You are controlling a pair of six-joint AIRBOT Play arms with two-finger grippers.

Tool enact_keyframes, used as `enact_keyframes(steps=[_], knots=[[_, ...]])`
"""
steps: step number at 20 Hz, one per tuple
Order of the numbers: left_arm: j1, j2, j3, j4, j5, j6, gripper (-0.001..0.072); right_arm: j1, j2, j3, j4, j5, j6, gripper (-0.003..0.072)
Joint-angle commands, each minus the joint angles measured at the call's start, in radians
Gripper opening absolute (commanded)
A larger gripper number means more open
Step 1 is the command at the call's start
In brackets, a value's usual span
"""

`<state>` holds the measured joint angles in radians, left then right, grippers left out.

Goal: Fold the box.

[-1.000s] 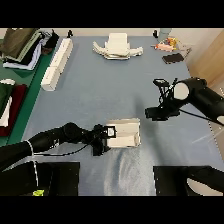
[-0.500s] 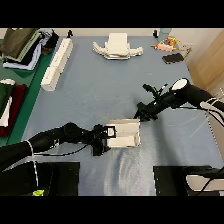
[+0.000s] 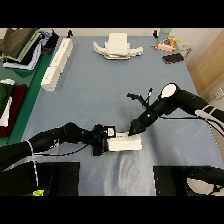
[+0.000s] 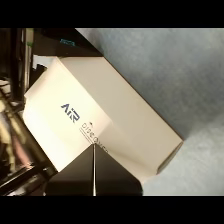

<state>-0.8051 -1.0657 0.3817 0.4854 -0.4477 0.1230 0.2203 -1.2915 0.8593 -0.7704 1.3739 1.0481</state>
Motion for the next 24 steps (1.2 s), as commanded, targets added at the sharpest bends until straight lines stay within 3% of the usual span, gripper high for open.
enact_keyframes(steps=[1, 8, 15, 16, 18, 20, 21, 24], knots=[[0.001, 0.000, 0.000, 0.000, 0.001, 0.000, 0.0404, 0.100, 0.106, -0.069, -0.044, -0.217, -0.108, 0.0004], [0.001, 0.000, 0.000, 0.000, 0.000, 0.000, 0.0404, 0.252, 0.272, -0.179, -0.072, -0.453, -0.300, 0.0004], [0.001, 0.000, 0.000, 0.000, 0.000, 0.000, 0.0404, 0.388, 0.514, -0.391, -0.213, -0.749, -0.414, 0.0006], [0.001, 0.000, 0.000, 0.000, 0.000, 0.000, 0.0404, 0.397, 0.520, -0.396, -0.247, -0.750, -0.414, 0.0045], [0.001, 0.000, 0.000, 0.000, 0.000, 0.000, 0.0404, 0.399, 0.518, -0.396, -0.263, -0.755, -0.414, 0.0341], [0.001, 0.000, 0.000, 0.000, 0.000, 0.000, 0.0404, 0.399, 0.517, -0.395, -0.266, -0.753, -0.457, 0.0379], [0.001, 0.000, 0.000, 0.000, 0.000, 0.000, 0.0404, 0.399, 0.517, -0.395, -0.266, -0.750, -0.483, 0.0447], [0.001, 0.000, 0.000, 0.000, 0.000, 0.000, 0.0404, 0.399, 0.518, -0.395, -0.265, -0.719, -0.515, 0.0464]])
